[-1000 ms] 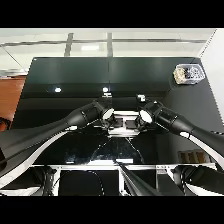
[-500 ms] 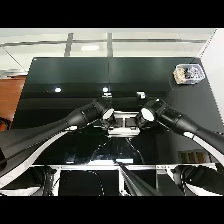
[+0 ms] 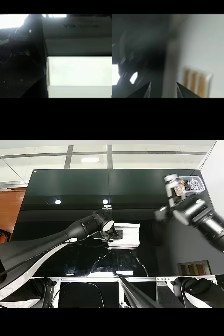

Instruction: Fold the box and place the chain.

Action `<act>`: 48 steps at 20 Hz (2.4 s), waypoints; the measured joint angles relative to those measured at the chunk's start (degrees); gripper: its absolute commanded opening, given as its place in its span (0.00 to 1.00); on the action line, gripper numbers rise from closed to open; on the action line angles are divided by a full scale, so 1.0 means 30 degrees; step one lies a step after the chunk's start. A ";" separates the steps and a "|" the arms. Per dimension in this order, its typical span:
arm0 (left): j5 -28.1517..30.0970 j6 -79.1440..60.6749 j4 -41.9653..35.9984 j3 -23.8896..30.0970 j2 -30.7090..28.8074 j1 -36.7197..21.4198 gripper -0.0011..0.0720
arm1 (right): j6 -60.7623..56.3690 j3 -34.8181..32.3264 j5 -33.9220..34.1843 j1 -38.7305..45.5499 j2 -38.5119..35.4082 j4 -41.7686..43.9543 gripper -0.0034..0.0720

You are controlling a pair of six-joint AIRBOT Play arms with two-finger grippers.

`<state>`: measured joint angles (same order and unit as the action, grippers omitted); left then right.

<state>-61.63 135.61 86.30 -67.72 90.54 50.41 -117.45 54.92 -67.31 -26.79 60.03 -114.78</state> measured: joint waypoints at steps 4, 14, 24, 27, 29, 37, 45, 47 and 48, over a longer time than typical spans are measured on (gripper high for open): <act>0.0007 0.0000 0.0000 0.0000 0.0000 -0.0007 0.05 | -0.1574 -0.0627 0.6317 0.5654 0.0692 -0.0743 0.98; 0.0175 -0.0007 0.0007 0.0000 0.0007 -0.0015 0.05 | -0.2871 1.1817 0.5559 1.2182 1.2305 0.8021 0.75; 0.0044 -0.0080 0.0000 0.0000 0.0000 -0.0015 0.05 | -0.3118 1.8105 0.2120 1.3325 1.8425 1.0754 0.66; 0.0044 -0.0080 0.0000 0.0000 0.0007 -0.0015 0.05 | -0.2535 1.8323 0.1785 1.3369 1.8943 1.1264 0.05; 0.0051 -0.0080 0.0000 0.0000 0.0000 -0.0015 0.05 | -0.1756 1.8680 0.1705 1.3369 1.9030 1.1504 0.06; 0.0321 -0.0073 0.0000 0.0000 0.0007 -0.0015 0.05 | 0.3453 2.0604 0.0248 1.3427 1.6691 1.1723 0.06; 0.0372 -0.0080 0.0000 0.0000 0.0007 -0.0015 0.05 | 0.8706 2.0422 -0.1938 1.4243 1.0397 1.4637 0.06; 0.0379 -0.0080 0.0000 0.0000 0.0007 -0.0015 0.05 | 0.9187 2.0385 -0.1967 1.4477 0.8706 1.5817 0.06; 0.0379 -0.0080 0.0000 0.0000 0.0007 -0.0015 0.05 | 0.9326 2.0378 -0.1982 1.4564 0.7898 1.6269 0.06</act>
<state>-60.49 135.37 86.30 -67.72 90.56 50.37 -89.47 116.05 -73.25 16.91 83.72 -65.98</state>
